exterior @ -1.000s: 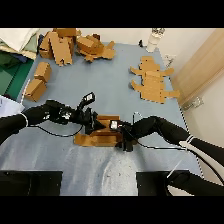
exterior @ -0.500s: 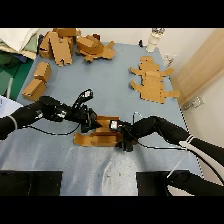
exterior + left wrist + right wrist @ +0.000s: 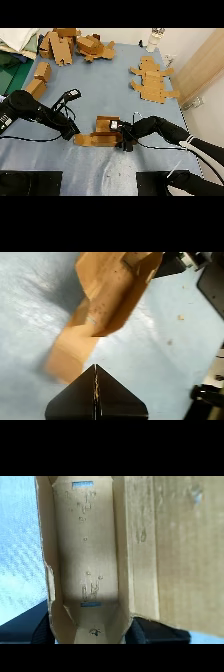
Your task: Fold the box.
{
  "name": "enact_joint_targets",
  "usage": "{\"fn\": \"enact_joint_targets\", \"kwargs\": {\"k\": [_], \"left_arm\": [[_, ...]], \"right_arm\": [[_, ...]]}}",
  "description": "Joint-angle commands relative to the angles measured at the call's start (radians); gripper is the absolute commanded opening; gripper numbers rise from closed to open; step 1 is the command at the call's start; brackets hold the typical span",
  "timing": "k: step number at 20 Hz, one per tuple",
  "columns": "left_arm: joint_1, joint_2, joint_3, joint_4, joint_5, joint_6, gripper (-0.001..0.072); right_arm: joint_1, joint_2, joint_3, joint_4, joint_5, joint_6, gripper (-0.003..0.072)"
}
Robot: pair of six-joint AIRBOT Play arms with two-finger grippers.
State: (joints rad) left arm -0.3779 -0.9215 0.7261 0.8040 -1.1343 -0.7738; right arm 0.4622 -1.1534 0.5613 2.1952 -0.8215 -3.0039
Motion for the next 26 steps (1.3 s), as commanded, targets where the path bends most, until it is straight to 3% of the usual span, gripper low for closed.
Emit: {"fn": "enact_joint_targets", "kwargs": {"k": [1, 4, 6, 9, 12, 15, 19, 26], "left_arm": [[-0.105, 0.024, 0.0, -0.034, 0.035, -0.112, 0.0013], [-0.233, -0.058, 0.001, -0.068, 0.192, -0.089, 0.0013], [-0.222, -0.168, 0.023, -0.129, 0.235, -0.07, 0.0013], [-0.125, -0.338, 0.113, -0.261, 0.232, -0.036, 0.0013], [-0.069, -0.437, 0.187, -0.406, 0.224, 0.008, 0.0013], [-0.071, -0.521, 0.219, -0.416, 0.252, -0.005, 0.0013], [-0.071, -0.615, 0.218, -0.415, 0.211, -0.013, 0.0013], [-0.071, -0.652, 0.218, -0.405, 0.192, -0.076, 0.0013]], "right_arm": [[0.001, 0.0, 0.0, 0.0, -0.015, 0.001, 0.0463], [0.001, 0.0, 0.0, 0.0, -0.019, 0.001, 0.0463], [0.001, 0.0, 0.0, 0.0, -0.019, 0.001, 0.0463], [0.001, 0.0, 0.0, 0.0, -0.021, 0.001, 0.0463], [0.001, 0.0, 0.0, 0.0, -0.026, 0.001, 0.0462], [0.001, 0.0, 0.0, 0.0, -0.026, 0.001, 0.0462], [0.001, 0.0, 0.0, 0.0, -0.026, 0.001, 0.0463], [0.001, 0.0, 0.0, 0.0, -0.026, 0.001, 0.0463]]}}
